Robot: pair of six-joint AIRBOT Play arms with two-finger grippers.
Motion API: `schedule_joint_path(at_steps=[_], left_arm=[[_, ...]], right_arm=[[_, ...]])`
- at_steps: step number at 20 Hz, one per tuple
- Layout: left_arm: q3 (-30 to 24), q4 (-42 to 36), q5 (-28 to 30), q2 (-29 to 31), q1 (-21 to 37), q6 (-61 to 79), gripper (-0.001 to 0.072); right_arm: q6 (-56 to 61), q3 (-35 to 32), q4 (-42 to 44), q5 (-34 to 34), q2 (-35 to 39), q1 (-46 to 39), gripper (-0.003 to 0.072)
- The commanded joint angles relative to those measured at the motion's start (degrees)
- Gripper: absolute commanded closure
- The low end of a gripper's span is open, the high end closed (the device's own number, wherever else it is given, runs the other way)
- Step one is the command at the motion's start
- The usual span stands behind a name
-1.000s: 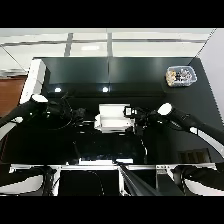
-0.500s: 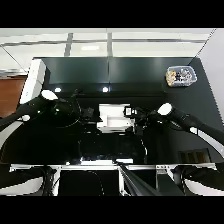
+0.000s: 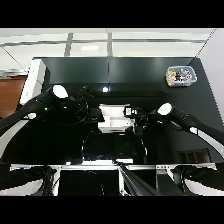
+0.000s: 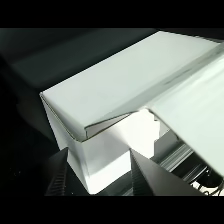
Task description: Fold the box and place the chain.
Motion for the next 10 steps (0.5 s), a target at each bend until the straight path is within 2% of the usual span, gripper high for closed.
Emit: schedule_joint_path(at_steps=[1, 10], left_arm=[[0.72, 2.27, 0.76, 0.00, -1.44, -4.07, 0.0308], [0.72, 9.64, 4.83, -0.02, -4.83, -13.25, 0.0308]], right_arm=[[0.02, 0.00, 0.00, 0.02, 0.00, 0.04, 0.0591], [0.02, 0.00, 0.00, 0.00, 0.00, 0.04, 0.0592]])
